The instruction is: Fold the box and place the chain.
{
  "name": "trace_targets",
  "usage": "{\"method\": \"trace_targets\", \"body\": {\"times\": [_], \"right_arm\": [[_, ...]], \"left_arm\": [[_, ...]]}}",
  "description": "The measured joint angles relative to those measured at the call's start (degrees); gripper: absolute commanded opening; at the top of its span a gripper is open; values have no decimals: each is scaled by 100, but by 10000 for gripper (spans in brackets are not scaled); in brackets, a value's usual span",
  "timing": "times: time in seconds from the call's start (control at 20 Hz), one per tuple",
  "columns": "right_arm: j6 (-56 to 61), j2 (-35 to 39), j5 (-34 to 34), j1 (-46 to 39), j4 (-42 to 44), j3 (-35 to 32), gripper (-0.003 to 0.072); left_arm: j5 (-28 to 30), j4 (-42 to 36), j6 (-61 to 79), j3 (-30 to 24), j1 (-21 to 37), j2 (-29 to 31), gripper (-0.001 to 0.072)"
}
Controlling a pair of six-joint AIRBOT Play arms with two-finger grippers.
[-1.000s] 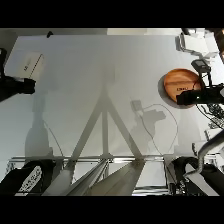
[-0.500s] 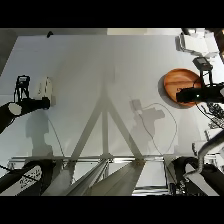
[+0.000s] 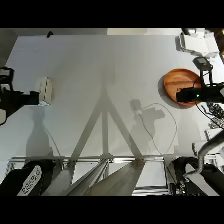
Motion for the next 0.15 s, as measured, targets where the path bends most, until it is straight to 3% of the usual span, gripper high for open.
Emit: {"method": "trace_targets", "body": {"times": [0.15], "right_arm": [[-2, 0, 0, 0, 0, 0, 11]], "left_arm": [[-11, 55, 0, 0, 0, 391, 625]]}}
